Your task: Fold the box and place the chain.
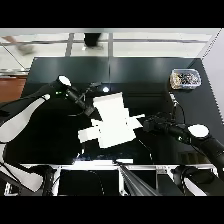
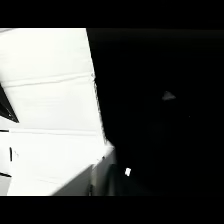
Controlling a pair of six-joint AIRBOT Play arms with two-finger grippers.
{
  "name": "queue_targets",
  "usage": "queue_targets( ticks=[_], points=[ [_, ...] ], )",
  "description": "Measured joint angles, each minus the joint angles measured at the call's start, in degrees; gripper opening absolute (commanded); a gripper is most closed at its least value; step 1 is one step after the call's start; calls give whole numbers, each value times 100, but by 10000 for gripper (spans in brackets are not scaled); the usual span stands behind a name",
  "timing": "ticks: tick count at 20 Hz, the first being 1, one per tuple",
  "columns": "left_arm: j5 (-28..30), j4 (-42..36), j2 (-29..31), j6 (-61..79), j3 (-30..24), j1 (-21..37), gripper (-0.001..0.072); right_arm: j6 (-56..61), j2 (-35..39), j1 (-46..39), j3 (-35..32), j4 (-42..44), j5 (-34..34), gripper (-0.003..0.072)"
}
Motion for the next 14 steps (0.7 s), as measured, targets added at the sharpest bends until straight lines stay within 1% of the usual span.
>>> queue_targets(
  ticks=[3, 6, 8, 10, 14],
  points=[
    [-42, 227, 138, -39, 15, -28, 27, -4, 0, -295, 378, -562, 164, 703],
    [-52, 656, 553, -87, -13, -92, 27, -26, 0, -758, 1117, -1484, 929, 696],
    [282, 691, 977, 118, -153, -186, 29, -282, 0, -942, 1526, -2116, 1357, 696],
    [846, 629, 1375, 592, -413, -339, 31, -695, -7, -1036, 1749, -2535, 1661, 696],
    [1637, 634, 1676, 2035, -754, -699, 31, -1316, -24, -1060, 1926, -3018, 1886, 696]
  ],
)
